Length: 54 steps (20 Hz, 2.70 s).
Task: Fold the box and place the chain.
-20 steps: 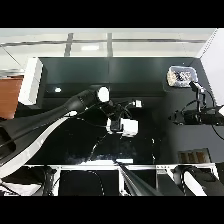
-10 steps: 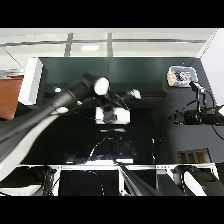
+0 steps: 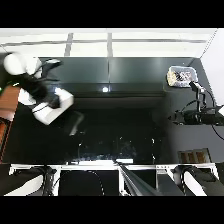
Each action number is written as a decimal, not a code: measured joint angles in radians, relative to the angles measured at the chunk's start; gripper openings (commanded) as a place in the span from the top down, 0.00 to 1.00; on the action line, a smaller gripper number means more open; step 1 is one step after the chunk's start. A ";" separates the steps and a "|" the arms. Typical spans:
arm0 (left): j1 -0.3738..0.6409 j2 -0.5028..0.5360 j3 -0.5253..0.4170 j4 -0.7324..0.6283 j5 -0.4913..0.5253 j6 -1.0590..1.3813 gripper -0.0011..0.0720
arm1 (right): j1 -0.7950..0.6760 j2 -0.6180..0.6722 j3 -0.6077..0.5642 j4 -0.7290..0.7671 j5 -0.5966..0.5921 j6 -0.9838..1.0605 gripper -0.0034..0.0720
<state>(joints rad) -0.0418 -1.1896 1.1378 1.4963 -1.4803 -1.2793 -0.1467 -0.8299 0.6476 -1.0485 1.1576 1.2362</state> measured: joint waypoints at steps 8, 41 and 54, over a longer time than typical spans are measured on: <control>0.571 0.100 -0.256 -0.005 0.112 -0.034 0.78 | 0.000 0.000 0.000 0.000 -0.012 -0.001 0.93; 0.007 0.310 -0.297 -0.289 0.749 -0.080 0.95 | 0.000 0.000 -0.001 0.005 -0.173 0.002 0.93; -0.088 0.468 -0.549 -0.224 0.919 -0.142 0.95 | 0.000 0.000 -0.001 0.002 -0.278 0.001 0.93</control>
<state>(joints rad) -0.1295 -0.7219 0.5884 1.2728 -0.5613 -1.4212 -0.1471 -0.8299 0.6468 -1.0470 0.8799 1.2373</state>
